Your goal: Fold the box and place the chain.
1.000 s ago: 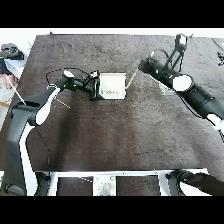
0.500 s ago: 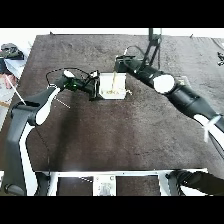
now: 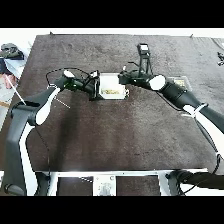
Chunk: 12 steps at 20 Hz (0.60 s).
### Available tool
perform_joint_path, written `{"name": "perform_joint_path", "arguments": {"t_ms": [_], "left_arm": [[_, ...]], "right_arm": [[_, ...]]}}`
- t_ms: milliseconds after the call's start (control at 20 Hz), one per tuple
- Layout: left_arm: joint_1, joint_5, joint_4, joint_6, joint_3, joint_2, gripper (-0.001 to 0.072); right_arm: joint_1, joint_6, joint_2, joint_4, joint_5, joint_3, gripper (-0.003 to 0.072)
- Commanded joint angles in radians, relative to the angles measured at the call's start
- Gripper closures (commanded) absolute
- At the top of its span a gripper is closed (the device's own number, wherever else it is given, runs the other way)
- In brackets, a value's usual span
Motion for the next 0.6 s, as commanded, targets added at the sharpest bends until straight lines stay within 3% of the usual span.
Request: {"name": "perform_joint_path", "arguments": {"t_ms": [0, 150, 500, 550], "left_arm": [[0.0, 0.0, 0.0, 0.0, 0.001, 0.001, 0.0576], [0.0, 0.0, 0.0, 0.0, 0.001, 0.001, 0.0576], [0.0, 0.0, 0.0, 0.0, 0.001, 0.001, 0.0576], [0.0, 0.0, 0.0, 0.0, 0.001, 0.001, 0.0576]], "right_arm": [[-0.136, 0.0, -0.016, -0.055, 0.183, 0.001, 0.0312], [-0.204, -0.062, -0.087, -0.054, 0.241, 0.016, 0.0312], [-0.204, -0.158, -0.335, -0.055, 0.429, 0.237, 0.0313], [-0.2, -0.167, -0.36, -0.054, 0.451, 0.266, 0.0356]]}}
